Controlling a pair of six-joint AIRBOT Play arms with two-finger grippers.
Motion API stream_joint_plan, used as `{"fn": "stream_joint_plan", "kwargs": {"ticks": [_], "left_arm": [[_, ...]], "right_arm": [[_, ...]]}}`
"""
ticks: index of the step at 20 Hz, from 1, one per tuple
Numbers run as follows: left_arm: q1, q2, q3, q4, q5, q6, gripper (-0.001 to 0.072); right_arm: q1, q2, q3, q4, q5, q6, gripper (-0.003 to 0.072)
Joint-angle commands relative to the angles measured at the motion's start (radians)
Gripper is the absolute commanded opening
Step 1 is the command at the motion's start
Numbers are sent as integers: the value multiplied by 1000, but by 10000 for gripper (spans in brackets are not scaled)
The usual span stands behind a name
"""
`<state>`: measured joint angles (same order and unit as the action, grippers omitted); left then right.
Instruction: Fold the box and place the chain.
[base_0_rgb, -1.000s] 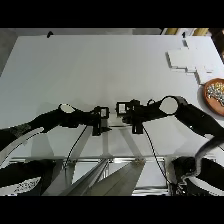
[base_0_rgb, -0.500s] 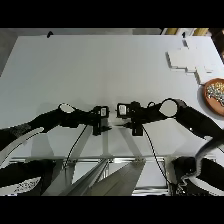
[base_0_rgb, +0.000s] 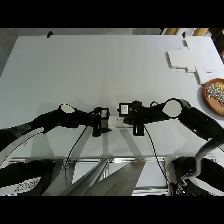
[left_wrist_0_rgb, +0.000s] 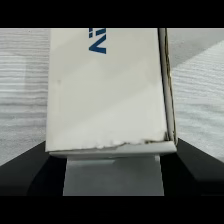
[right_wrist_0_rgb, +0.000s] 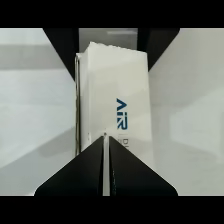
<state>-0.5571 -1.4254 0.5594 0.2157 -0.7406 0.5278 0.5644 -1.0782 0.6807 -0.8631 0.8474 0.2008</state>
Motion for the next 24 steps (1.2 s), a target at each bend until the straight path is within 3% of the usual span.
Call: {"fn": "stream_joint_plan", "kwargs": {"ticks": [1,5,12,24], "left_arm": [[0,0,0,-2,3,-1,69],[1,0,0,-2,3,-1,69],[1,0,0,-2,3,-1,69],[1,0,0,-2,3,-1,69]], "right_arm": [[0,-18,-2,28,30,0,32],[0,-18,-11,29,52,0,17],[0,-21,-90,26,-48,0,17],[-2,-7,-95,25,-80,0,17]]}}
